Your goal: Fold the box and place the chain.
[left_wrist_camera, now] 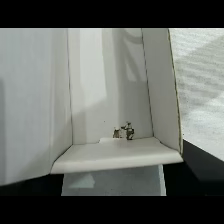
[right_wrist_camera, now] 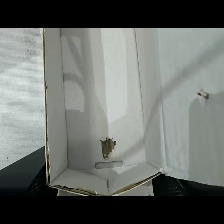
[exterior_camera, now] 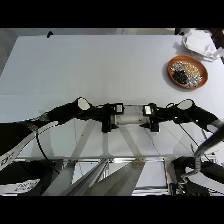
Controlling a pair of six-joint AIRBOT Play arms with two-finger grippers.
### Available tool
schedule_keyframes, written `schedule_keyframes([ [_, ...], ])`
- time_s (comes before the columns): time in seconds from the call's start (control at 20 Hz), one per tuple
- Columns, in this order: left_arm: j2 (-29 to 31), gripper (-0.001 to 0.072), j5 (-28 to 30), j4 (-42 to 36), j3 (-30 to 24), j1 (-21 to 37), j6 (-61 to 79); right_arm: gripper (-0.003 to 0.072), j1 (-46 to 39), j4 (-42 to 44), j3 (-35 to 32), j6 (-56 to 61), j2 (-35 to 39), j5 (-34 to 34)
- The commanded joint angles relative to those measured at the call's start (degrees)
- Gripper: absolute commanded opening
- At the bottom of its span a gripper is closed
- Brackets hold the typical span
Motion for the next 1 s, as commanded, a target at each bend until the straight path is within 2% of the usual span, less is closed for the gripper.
schedule_keyframes([
  [0.0, -0.02, 0.0277, 0.00, 0.00, 0.02, -0.02, 0.00, 0.0417, 0.00, 0.28, 0.02, 1.22, 0.55, 0.33],
  [0.05, -0.02, 0.0277, 0.00, 0.00, 0.02, -0.02, 0.00, 0.0424, 0.00, 0.39, 0.02, 1.33, 0.81, 0.44],
  [0.1, -0.02, 0.0277, 0.00, 0.00, 0.02, -0.02, 0.00, 0.0476, 0.00, 0.39, 0.02, 2.10, 1.14, 0.35],
  [0.15, -0.02, 0.0277, 0.00, 0.00, 0.02, -0.02, 0.00, 0.0589, 0.00, 0.39, 0.02, 2.78, 1.36, 0.00],
  [0.2, -0.02, 0.0277, -0.02, 0.00, 0.02, -0.02, 0.00, 0.0660, 0.00, 0.39, 0.02, 2.93, 1.57, -0.13],
  [0.7, -0.02, 0.0277, -0.02, 0.00, 0.02, -0.02, 0.00, 0.0674, -0.04, -6.82, 0.28, 14.60, 4.39, -0.28],
  [0.95, -0.02, 0.0277, -0.02, 0.00, 0.02, -0.02, 0.02, 0.0662, -0.04, -21.07, 0.28, 23.23, 10.14, 0.72],
])
